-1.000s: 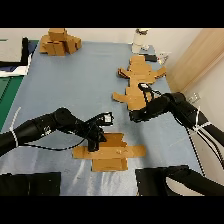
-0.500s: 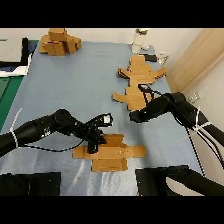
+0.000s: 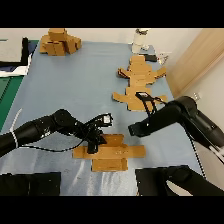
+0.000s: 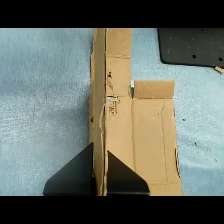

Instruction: Fold the box.

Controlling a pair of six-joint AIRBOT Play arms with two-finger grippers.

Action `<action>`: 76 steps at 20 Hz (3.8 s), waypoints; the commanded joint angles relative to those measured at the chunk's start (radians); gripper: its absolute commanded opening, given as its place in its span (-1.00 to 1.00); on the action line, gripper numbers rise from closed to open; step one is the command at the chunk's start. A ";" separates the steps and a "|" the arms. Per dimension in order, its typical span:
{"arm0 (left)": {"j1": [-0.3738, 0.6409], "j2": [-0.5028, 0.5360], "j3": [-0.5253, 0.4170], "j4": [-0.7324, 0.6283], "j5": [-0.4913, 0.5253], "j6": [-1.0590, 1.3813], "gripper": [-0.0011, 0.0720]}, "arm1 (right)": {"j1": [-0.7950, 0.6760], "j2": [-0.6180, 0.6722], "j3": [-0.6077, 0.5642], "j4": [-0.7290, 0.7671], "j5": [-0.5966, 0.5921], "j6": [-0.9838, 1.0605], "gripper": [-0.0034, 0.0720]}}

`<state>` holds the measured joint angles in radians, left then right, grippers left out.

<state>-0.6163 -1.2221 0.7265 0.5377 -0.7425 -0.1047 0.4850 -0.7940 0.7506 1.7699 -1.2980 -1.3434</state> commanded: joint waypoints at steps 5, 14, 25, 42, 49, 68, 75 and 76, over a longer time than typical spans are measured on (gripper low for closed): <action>0.000 0.000 0.000 0.001 0.001 0.000 -0.94 | 0.577 0.230 -0.220 -0.012 0.050 0.254 -0.90; 0.000 0.000 0.000 0.001 0.002 0.000 -0.94 | 1.196 0.106 -0.333 -0.646 0.292 0.288 0.82; -0.001 0.000 0.000 0.001 0.001 0.000 -0.94 | 1.194 -0.108 -0.325 -0.831 0.274 0.442 0.79; -0.001 0.000 0.000 0.001 0.001 0.000 -0.94 | 1.112 0.259 -0.429 -0.853 0.277 0.498 1.00; -0.001 0.000 0.000 0.001 0.001 0.000 -0.94 | 1.110 0.406 -0.540 -0.941 0.350 0.485 1.00; -0.001 0.000 0.000 0.001 0.001 0.000 -0.94 | 0.233 0.277 -0.514 0.133 0.679 -1.019 1.00; -0.001 0.000 0.000 0.001 0.001 0.000 -0.93 | 0.061 -0.018 -0.372 0.381 0.477 -1.362 1.00; -0.001 0.000 0.000 0.001 0.001 0.001 -0.94 | 0.061 -0.019 -0.372 0.377 0.477 -1.362 0.99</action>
<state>-0.6167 -1.2221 0.7265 0.5388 -0.7429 -0.1047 0.5854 -0.7460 0.3466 2.0640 -0.7673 -2.5992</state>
